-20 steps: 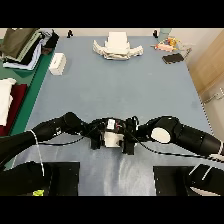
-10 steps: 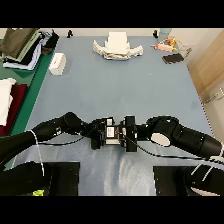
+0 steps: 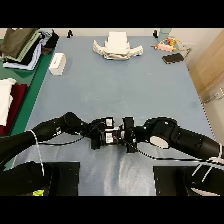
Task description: Fold the box.
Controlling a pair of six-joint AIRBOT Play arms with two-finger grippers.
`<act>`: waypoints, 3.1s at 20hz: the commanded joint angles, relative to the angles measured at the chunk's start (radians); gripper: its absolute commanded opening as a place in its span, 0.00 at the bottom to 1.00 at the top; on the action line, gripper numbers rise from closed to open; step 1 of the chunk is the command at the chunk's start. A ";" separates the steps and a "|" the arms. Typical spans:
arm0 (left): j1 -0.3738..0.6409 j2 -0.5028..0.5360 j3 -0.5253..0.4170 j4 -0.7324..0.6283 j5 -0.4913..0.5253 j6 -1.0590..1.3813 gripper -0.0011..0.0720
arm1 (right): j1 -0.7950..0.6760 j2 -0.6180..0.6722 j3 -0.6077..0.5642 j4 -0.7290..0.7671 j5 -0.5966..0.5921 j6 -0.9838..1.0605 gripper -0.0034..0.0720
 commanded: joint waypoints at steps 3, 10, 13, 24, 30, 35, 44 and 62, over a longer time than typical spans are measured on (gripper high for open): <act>0.000 0.000 0.000 0.001 0.000 0.001 0.72 | 0.003 0.071 0.002 -0.006 -0.016 0.000 0.45; 0.000 0.000 0.000 0.001 0.000 0.001 0.72 | 0.001 0.083 0.002 -0.028 -0.050 0.000 0.45; 0.000 0.000 0.000 0.001 0.000 0.001 0.72 | 0.001 0.070 0.001 -0.016 -0.038 0.000 0.44; 0.000 0.000 0.000 0.001 0.000 0.001 0.72 | 0.004 0.040 -0.021 0.170 0.071 -0.063 0.39; 0.000 0.000 0.000 0.001 0.000 0.001 0.72 | 0.002 0.095 -0.018 0.169 0.052 -0.060 0.50; 0.000 0.000 0.000 0.001 0.000 0.001 0.72 | -0.041 0.179 -0.018 0.169 0.023 0.247 0.05; 0.000 0.000 0.000 0.001 0.000 0.001 0.72 | -0.086 0.178 -0.259 0.645 -0.369 0.304 0.05; 0.000 0.000 0.000 0.001 0.000 0.001 0.72 | -0.035 0.103 -0.376 0.681 -0.402 0.304 0.05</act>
